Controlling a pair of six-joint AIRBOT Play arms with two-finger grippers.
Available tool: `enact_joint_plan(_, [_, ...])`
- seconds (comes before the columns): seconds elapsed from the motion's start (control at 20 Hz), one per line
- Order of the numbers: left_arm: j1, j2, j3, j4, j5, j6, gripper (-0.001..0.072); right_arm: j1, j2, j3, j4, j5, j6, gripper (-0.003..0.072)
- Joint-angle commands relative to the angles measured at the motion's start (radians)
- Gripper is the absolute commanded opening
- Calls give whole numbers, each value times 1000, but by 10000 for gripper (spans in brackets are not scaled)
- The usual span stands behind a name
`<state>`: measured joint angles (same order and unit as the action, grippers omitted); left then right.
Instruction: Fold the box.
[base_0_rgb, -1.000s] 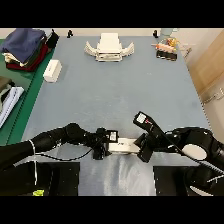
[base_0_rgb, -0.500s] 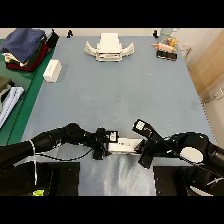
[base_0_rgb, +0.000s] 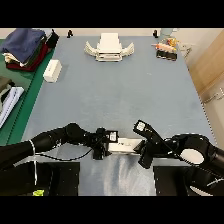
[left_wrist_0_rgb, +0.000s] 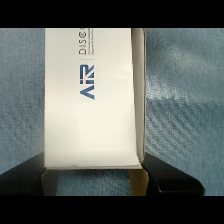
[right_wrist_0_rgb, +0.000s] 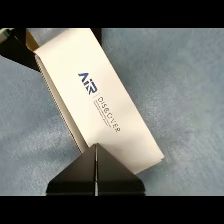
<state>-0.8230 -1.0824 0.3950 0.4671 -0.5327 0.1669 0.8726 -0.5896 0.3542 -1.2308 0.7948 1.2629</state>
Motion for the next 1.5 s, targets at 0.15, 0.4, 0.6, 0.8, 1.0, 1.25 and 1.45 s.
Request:
enact_joint_plan(0.15, [0, 0, 1, 0, 0, 1, 420, -8, 105, 21, -100, -115, 7, 7])
enact_joint_plan(0.4, [0, 0, 1, 0, 1, 1, 420, -48, 19, 92, -426, 27, 256, 7])
enact_joint_plan(0.6, [0, 0, 1, 0, 0, 1, 420, -161, -220, 232, -507, 298, 456, 7])
enact_joint_plan(0.8, [0, 0, 1, 0, 0, 1, 420, -256, -439, 355, -492, 460, 713, 7])
enact_joint_plan(1.0, [0, 0, 3, 0, 1, 0, 420, -262, -496, 376, -476, 461, 842, 7])
enact_joint_plan(1.25, [67, 72, 27, 65, 2, -267, 420, -262, -496, 376, -449, 462, 859, 7])
enact_joint_plan(1.45, [286, 242, 28, 435, -1, -770, 420, -262, -496, 376, -463, 427, 861, 7])
